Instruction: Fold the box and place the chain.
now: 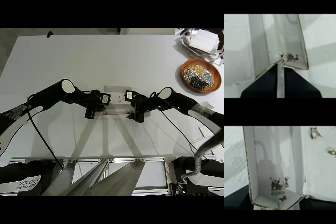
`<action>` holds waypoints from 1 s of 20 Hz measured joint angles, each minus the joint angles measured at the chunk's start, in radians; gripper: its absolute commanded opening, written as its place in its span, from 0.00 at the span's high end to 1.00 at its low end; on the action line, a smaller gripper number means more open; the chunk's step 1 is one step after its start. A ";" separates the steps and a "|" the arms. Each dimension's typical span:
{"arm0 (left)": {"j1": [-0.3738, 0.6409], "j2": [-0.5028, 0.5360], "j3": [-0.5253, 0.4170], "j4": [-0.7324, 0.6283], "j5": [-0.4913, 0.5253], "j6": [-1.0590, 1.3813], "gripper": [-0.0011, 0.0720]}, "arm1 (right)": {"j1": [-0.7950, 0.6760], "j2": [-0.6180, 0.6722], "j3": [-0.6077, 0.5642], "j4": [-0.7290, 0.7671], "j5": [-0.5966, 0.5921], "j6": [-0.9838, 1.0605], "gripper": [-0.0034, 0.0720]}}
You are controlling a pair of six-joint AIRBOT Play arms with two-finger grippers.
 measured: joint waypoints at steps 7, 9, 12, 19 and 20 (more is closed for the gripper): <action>-0.034 -0.029 0.000 -0.058 0.049 -0.029 0.60 | 0.000 0.000 0.000 0.000 0.000 -0.001 0.56; -0.036 -0.027 0.000 -0.060 0.053 -0.069 0.61 | 0.000 0.000 0.000 0.000 0.000 -0.001 0.56; -0.024 -0.003 0.000 -0.053 0.052 -0.165 0.65 | 0.000 0.000 0.000 0.000 0.000 0.000 0.56; 0.111 0.145 -0.002 0.022 -0.068 -0.598 0.98 | 0.000 0.000 0.000 0.000 0.000 0.001 0.56; 0.140 0.166 -0.005 0.044 -0.098 -0.697 0.98 | 0.000 0.000 0.000 0.000 0.000 0.001 0.56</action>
